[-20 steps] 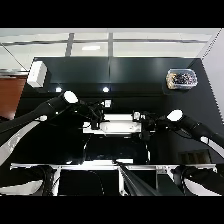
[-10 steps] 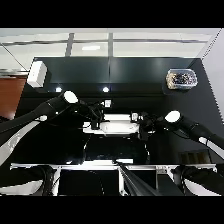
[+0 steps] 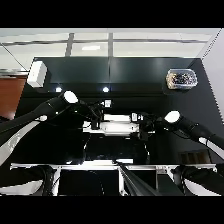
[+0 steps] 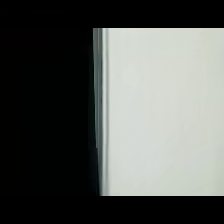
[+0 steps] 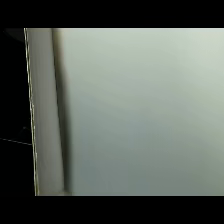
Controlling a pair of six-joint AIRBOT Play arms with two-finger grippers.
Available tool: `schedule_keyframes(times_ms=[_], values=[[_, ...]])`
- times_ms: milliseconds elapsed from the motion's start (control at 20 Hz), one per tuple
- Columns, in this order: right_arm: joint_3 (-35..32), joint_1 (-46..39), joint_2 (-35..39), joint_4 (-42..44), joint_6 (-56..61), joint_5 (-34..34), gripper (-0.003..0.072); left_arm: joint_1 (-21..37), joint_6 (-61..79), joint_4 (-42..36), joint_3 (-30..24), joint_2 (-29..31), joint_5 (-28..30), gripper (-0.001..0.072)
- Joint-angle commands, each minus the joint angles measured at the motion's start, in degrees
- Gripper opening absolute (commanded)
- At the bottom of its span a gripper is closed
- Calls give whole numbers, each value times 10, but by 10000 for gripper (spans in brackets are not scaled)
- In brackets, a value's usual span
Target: Fold the box and place the chain.
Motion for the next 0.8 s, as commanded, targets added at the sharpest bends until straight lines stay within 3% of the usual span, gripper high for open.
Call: schedule_keyframes(times_ms=[0, 50, 100, 200, 300, 400, 450, 550, 600, 650, 700, 750], values=[[0, 1, 0, -2, -1, -1, 543, 0, 0, -1, 1, 0, -1, 27], [0, 1, 0, -2, -1, -1, 543, 0, 0, -1, 1, 1, -1, 95], [0, 1, 0, -2, 0, -1, 543, 0, -9, 0, 1, 3, -2, 281], [0, 1, 0, -2, 0, -2, 542, 5, -45, 7, 2, 22, -6, 494], [0, 1, 0, -2, -1, -1, 541, 17, -69, 49, 7, 57, -35, 563], [0, 1, 0, -2, 0, -1, 423, 37, -146, 115, 8, 112, -56, 562], [0, 1, 0, -2, -1, -1, 423, 47, -196, 148, 8, 142, -68, 562], [0, 1, 0, -2, -1, -1, 423, 64, -323, 211, 8, 200, -111, 558], [0, 1, 0, -2, -1, -1, 423, 70, -381, 228, 8, 222, -142, 475], [0, 1, 0, -2, -1, 0, 423, 72, -420, 224, 8, 234, -177, 307], [0, 1, 0, -4, -1, 1, 422, 70, -445, 207, 5, 238, -216, 82], [0, 1, 0, -5, -1, 1, 422, 63, -450, 166, -4, 237, -246, 25]])
